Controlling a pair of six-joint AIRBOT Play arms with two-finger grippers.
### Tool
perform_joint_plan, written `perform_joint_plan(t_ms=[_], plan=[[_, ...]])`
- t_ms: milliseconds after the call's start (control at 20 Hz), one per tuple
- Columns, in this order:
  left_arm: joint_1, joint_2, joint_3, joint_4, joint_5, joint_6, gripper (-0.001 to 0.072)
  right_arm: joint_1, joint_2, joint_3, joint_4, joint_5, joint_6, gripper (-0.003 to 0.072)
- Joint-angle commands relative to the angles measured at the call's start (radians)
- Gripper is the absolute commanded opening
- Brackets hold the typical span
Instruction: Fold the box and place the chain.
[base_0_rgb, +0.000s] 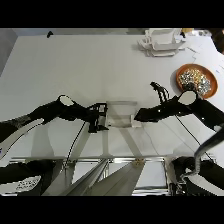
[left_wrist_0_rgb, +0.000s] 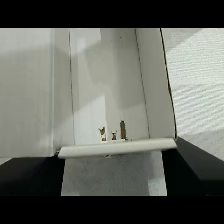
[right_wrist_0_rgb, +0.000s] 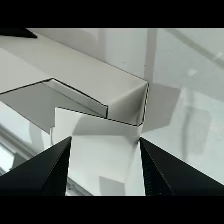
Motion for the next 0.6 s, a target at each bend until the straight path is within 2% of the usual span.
perform_joint_plan(t_ms=[0,150,400,550], plan=[[0.001,0.000,0.001,0.000,0.000,0.000,0.0192,0.003,0.007,0.025,0.029,0.012,-0.021,0.0472],[0.001,0.000,0.001,0.000,0.000,0.000,0.0192,0.035,0.007,0.095,-0.021,0.013,-0.022,0.0471],[0.001,0.000,0.001,0.000,0.000,0.000,0.0192,0.100,0.008,0.102,-0.172,-0.019,0.011,0.0472],[0.001,0.000,0.001,0.000,0.000,0.000,0.0192,0.093,0.085,0.114,-0.185,-0.043,0.000,0.0471]])
